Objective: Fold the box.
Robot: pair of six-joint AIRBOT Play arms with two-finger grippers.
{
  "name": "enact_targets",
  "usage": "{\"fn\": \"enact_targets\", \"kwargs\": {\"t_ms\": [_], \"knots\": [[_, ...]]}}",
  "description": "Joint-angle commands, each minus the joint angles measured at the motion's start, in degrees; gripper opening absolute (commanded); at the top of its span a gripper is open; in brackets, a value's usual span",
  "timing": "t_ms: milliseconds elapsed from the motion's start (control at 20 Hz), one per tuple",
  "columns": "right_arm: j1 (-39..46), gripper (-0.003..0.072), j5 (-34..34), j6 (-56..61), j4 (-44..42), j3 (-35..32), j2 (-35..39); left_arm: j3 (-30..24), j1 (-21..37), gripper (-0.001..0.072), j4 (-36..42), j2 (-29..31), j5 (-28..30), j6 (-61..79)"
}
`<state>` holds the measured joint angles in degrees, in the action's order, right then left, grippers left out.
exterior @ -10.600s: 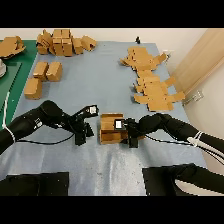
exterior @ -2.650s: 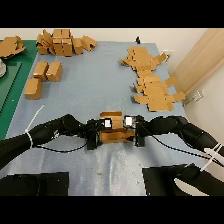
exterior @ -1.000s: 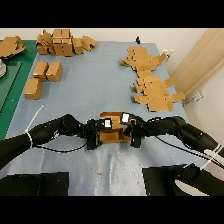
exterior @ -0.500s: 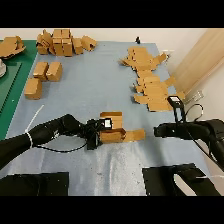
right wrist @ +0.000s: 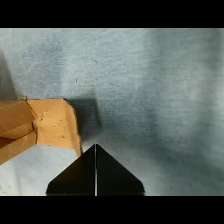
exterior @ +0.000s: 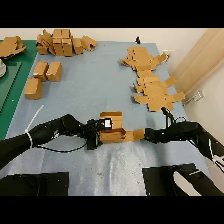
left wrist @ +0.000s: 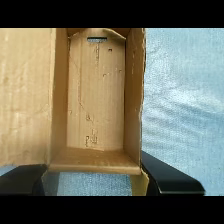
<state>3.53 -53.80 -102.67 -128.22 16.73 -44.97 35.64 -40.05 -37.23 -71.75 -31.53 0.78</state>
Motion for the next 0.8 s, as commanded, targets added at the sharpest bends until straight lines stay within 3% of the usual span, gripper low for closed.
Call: {"fn": "enact_targets", "kwargs": {"t_ms": [0,350,750], "knots": [[-1.2,0.0003,3.3,-6.2,-7.8,-0.4,-4.8,0.0,0.0,0.046,0.0,0.0,0.0,0.0],[-7.3,0.0003,5.4,-10.0,-14.4,-0.2,-7.7,0.0,0.0,0.046,0.0,0.0,0.0,0.0],[-14.0,0.0004,5.5,-9.7,-16.1,2.8,-4.3,0.0,0.0,0.046,0.0,0.0,0.0,0.0]]}}
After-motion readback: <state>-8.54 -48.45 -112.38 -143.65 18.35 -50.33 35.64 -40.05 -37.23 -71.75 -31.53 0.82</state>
